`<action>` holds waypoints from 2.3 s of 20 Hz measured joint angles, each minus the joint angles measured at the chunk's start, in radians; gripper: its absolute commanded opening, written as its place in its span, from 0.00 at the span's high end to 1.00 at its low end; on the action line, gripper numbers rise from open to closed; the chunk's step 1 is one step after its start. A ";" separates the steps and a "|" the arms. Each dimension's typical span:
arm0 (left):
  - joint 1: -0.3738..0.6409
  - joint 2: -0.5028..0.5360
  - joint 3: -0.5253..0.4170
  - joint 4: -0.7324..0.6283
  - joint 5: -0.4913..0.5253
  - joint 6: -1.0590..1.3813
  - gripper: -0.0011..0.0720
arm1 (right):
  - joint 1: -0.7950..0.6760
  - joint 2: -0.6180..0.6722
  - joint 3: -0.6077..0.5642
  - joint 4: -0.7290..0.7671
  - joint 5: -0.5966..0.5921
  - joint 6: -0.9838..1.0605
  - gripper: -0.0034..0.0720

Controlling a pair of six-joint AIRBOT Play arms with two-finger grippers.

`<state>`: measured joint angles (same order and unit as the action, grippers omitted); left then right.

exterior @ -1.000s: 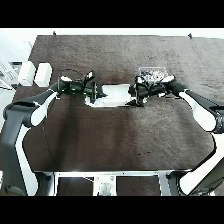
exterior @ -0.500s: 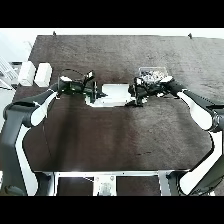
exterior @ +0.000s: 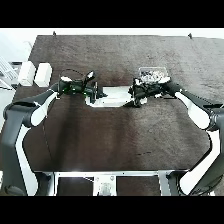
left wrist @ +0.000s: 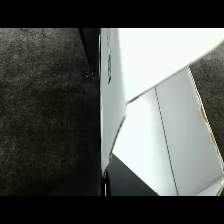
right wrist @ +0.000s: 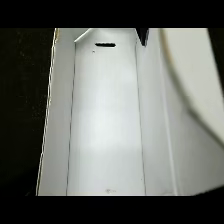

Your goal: Fold the box and place the chain.

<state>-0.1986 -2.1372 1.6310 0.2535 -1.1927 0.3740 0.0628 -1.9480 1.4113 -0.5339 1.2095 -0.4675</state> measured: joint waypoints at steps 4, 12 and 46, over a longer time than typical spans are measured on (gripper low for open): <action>0.000 0.000 0.000 0.000 0.000 0.000 0.96 | -0.002 -0.014 0.010 0.001 0.004 -0.011 0.03; 0.000 0.000 0.000 0.000 0.000 0.000 0.96 | -0.013 -0.060 0.058 0.020 0.069 0.004 0.03; 0.000 0.000 0.000 0.000 0.000 0.000 0.96 | -0.022 -0.122 0.144 0.012 0.137 -0.013 0.04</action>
<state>-0.1982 -2.1372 1.6310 0.2535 -1.1931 0.3740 0.0410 -2.0705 1.5555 -0.5217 1.3460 -0.4808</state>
